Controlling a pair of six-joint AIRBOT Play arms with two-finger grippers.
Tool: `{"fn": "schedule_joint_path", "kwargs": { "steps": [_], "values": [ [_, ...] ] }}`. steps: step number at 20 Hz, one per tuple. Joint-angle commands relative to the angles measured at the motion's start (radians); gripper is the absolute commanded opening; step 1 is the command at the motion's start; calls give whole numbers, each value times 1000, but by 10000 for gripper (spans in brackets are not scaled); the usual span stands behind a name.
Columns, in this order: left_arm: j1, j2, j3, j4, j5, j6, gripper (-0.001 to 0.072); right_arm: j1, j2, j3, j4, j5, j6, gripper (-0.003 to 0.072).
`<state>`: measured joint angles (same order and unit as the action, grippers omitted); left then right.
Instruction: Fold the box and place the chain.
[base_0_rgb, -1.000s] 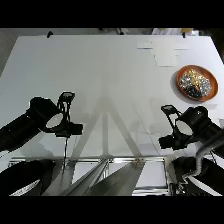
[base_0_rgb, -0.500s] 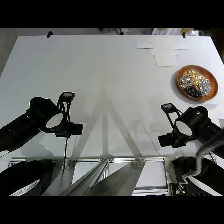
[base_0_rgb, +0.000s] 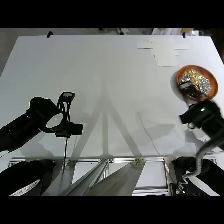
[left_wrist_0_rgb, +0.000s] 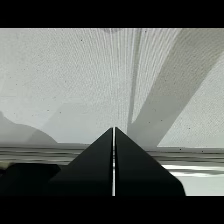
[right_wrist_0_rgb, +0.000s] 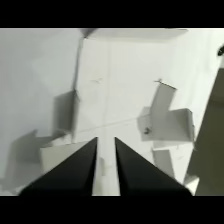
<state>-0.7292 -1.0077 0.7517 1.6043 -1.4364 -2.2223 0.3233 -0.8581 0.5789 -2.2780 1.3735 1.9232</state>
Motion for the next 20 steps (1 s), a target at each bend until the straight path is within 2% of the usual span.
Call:
{"fn": "schedule_joint_path", "kwargs": {
  "steps": [1, 2, 3, 5, 7, 8, 13, 16, 18, 20],
  "values": [
    [0, 1, 0, 0, 0, 0, 10, -355, 0, -1, -77, -60, -200, 454],
    [-1, 1, 0, 0, 0, 0, 10, -474, -1, -1, -77, -84, -254, 494],
    [0, 1, 0, 0, 0, 0, 10, -577, -3, -1, -77, -111, -296, 494],
    [0, 1, 0, 0, 0, 0, 10, -764, -5, -1, -80, -189, -366, 478],
    [-1, 1, 0, 0, 0, 0, 10, -868, -19, 0, -69, -264, -362, 452],
    [0, 1, 0, 0, 0, 0, 10, -891, -46, 0, -82, -280, -365, 429],
    [-1, 1, 0, 0, 0, 0, 10, -903, -243, 34, -100, -312, -375, 426],
    [0, 1, 0, 0, 0, 0, 10, -903, -333, 93, -127, -343, -330, 391],
    [-1, 1, 0, 0, 0, 0, 10, -903, -375, 138, -128, -368, -330, 325],
    [0, 1, 0, 0, 0, 0, 10, -903, -426, 174, -134, -348, -330, 313]
  ]
}}
